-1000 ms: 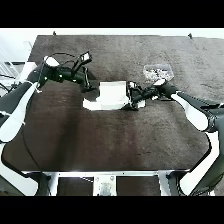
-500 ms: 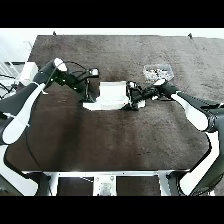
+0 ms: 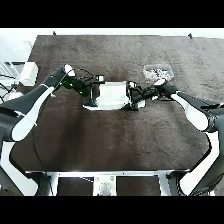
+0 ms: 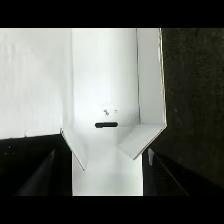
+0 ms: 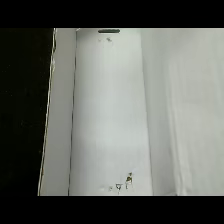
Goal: Fold the box and place the chain.
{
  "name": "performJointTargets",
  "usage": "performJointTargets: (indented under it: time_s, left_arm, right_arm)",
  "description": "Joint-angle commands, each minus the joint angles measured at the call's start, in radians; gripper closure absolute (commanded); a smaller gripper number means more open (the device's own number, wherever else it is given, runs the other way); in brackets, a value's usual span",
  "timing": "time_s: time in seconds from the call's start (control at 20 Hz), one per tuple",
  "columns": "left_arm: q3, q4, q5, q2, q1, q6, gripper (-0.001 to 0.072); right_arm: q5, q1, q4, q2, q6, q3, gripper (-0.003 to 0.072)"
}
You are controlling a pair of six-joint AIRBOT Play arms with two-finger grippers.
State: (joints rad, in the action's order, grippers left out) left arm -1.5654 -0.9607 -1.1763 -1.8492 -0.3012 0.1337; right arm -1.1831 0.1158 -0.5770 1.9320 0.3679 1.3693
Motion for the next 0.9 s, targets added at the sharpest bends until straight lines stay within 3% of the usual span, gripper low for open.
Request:
performJointTargets:
  time_s: [0.0, 0.15, 0.2, 0.85]
  left_arm:
    - [0.0, 0.011, 0.009, -0.004, -0.003, 0.002, 0.0022]
    - [0.0, 0.011, 0.011, -0.005, -0.003, 0.0, 0.0024]
    - [0.0, 0.01, 0.013, -0.005, -0.003, 0.0, 0.0062]
    - [0.061, 0.025, 0.069, -0.006, -0.003, -0.024, 0.0062]
  right_arm:
    - [0.0, 0.0, 0.0, 0.0, 0.0, 0.001, 0.009]
    - [0.0, 0.0, 0.0, 0.0, 0.0, 0.001, 0.009]
    - [0.0, 0.0, 0.0, 0.0, 0.0, 0.001, 0.009]
    - [0.0, 0.0, 0.0, 0.0, 0.0, 0.001, 0.009]
